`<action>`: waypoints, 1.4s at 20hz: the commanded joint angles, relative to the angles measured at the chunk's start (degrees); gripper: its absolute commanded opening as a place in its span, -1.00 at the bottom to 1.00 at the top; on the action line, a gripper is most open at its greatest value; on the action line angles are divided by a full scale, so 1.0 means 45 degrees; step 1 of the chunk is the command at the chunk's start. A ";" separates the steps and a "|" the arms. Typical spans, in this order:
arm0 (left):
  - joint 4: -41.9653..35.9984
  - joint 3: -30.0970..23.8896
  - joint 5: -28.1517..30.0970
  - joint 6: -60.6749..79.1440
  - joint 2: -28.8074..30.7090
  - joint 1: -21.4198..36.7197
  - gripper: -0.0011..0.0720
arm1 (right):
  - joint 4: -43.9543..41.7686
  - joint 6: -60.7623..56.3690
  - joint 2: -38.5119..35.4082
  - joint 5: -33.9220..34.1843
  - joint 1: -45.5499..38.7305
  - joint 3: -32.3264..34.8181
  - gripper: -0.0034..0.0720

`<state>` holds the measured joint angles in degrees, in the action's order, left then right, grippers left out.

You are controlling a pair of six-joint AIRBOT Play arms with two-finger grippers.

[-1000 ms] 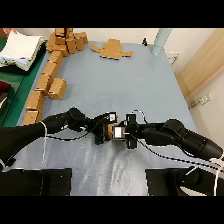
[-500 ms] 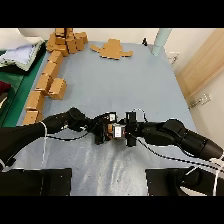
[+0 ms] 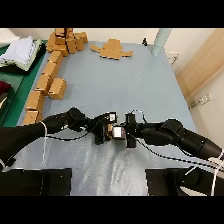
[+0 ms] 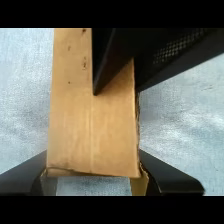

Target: Fold the box.

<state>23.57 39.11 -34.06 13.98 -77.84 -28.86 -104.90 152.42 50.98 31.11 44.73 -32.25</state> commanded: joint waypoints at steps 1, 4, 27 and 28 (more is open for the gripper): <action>0.0005 0.0005 0.0010 0.0000 -0.0005 0.0005 0.45 | -0.0476 -0.0005 0.0005 0.0369 0.0010 0.0000 -0.53; 0.0005 0.0005 0.0015 0.0000 -0.0005 0.0005 0.45 | -0.0476 -0.0005 0.0015 0.0432 0.0010 0.0000 -0.53; 0.0005 0.0005 0.0010 0.0000 -0.0005 0.0005 0.45 | -0.0617 -0.0500 0.0000 0.0384 -0.0010 -0.0063 -0.86; 0.0005 0.0005 0.0015 0.0000 -0.0005 0.0005 0.45 | -0.0636 -0.0563 0.0097 0.0403 -0.0005 -0.0063 -0.88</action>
